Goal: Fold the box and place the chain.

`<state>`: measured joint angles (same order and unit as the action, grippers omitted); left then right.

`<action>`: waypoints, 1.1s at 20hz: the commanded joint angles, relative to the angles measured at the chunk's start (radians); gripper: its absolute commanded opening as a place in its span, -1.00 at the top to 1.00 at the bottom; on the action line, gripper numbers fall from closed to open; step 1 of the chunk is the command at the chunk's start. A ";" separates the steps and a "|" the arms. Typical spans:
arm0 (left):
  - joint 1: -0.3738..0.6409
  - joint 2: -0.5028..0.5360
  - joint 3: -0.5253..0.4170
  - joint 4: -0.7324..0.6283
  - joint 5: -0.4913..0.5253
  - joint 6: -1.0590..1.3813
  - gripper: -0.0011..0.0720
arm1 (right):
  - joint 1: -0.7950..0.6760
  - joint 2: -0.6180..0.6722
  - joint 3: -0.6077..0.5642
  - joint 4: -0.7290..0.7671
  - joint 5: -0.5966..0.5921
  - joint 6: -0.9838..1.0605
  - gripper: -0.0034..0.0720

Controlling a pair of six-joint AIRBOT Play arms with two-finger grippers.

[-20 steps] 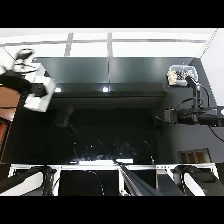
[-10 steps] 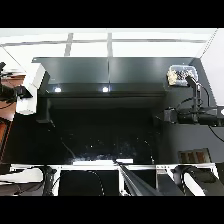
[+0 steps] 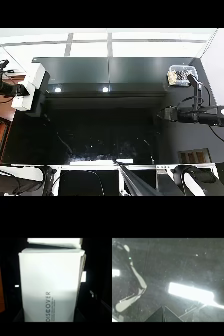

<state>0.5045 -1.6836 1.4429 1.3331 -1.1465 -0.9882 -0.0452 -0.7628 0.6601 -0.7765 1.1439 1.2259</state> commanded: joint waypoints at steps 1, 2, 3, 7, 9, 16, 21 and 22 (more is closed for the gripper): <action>-0.010 -0.037 0.019 0.017 0.016 0.018 -0.83 | 0.000 0.000 0.001 0.002 -0.047 0.031 0.87; -0.014 -0.038 0.022 0.020 0.029 -0.014 -0.97 | 0.000 0.000 0.001 0.010 -0.057 0.035 0.87; -0.022 -0.037 0.042 0.020 0.024 -0.050 -0.97 | 0.000 0.000 0.001 0.018 -0.063 0.035 0.87; -0.074 -0.013 0.240 0.032 -0.139 -0.277 -0.91 | 0.020 -0.003 -0.001 0.018 -0.174 0.036 0.87; -0.103 0.062 0.254 0.069 -0.185 -0.359 -0.86 | 0.079 -0.022 -0.001 0.013 -0.301 0.034 0.87; -0.310 0.526 -0.168 -0.103 -0.043 -0.362 0.91 | 0.202 -0.214 -0.001 -0.146 -0.449 0.024 0.87; -0.518 0.962 -0.916 -0.052 0.337 -0.412 0.91 | 0.202 -0.256 -0.001 -0.172 -0.462 0.023 0.87; -0.517 1.023 -0.976 -0.056 0.349 -0.415 0.91 | 0.202 -0.256 -0.001 -0.170 -0.460 0.024 0.87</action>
